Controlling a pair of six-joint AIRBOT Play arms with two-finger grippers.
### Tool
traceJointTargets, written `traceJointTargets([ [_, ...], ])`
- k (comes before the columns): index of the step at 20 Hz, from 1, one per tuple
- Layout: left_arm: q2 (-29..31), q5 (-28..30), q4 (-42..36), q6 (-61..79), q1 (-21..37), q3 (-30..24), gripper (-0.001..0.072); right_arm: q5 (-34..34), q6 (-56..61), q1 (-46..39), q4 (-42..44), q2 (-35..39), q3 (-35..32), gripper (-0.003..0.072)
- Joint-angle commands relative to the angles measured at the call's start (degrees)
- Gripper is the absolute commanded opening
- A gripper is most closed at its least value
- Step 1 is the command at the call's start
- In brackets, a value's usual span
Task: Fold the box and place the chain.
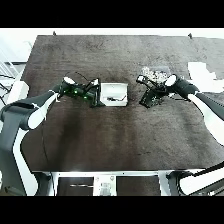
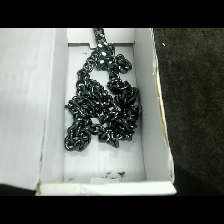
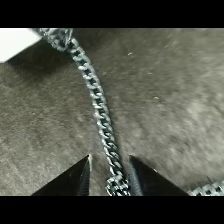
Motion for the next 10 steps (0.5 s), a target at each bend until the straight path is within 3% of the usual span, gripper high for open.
traceJointTargets([
  [1,0.00,0.13,0.02,0.02,0.00,0.00,0.0407,0.24,-1.40,0.72,-0.72,-1.62,0.74,0.0229],
  [4,0.00,0.13,0.00,0.02,0.00,0.00,0.0407,0.42,-1.46,0.85,-0.87,-2.91,1.99,0.0126],
  [5,0.00,0.13,0.00,0.02,0.00,0.00,0.0407,1.16,-1.49,0.85,-0.87,-2.93,2.45,0.0027],
  [10,0.00,0.11,0.00,0.00,0.00,0.00,0.0407,16.37,2.08,0.87,2.62,-2.01,12.28,0.0012],
])
